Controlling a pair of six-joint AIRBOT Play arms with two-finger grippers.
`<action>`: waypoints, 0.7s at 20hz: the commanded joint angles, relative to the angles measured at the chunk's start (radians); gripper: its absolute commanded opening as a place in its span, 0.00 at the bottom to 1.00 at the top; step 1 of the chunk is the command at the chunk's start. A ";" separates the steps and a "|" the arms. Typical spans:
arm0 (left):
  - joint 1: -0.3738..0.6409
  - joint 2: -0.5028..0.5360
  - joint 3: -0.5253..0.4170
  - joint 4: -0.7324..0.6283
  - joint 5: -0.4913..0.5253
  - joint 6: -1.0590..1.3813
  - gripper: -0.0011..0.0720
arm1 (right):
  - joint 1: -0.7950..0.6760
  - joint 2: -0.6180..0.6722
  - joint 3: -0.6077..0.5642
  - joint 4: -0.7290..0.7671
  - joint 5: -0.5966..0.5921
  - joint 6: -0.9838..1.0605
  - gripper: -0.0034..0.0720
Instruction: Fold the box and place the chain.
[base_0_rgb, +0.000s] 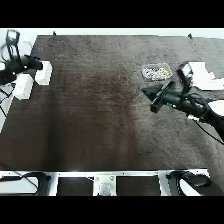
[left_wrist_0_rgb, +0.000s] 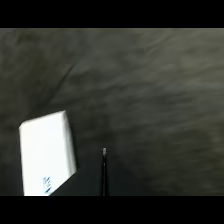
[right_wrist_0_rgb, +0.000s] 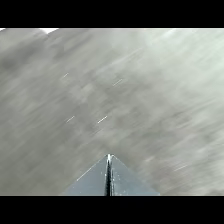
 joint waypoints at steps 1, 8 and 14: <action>-0.052 0.233 -0.055 -0.069 -0.086 0.091 0.03 | 0.000 0.147 -0.021 -0.002 -0.262 0.025 0.05; -0.338 0.755 -0.576 -0.343 0.282 0.438 0.03 | 0.000 0.499 -0.300 -0.002 -0.618 0.085 0.05; -0.578 0.982 -0.961 -0.396 0.516 0.444 0.03 | 0.000 0.660 -0.536 -0.002 -0.622 0.085 0.06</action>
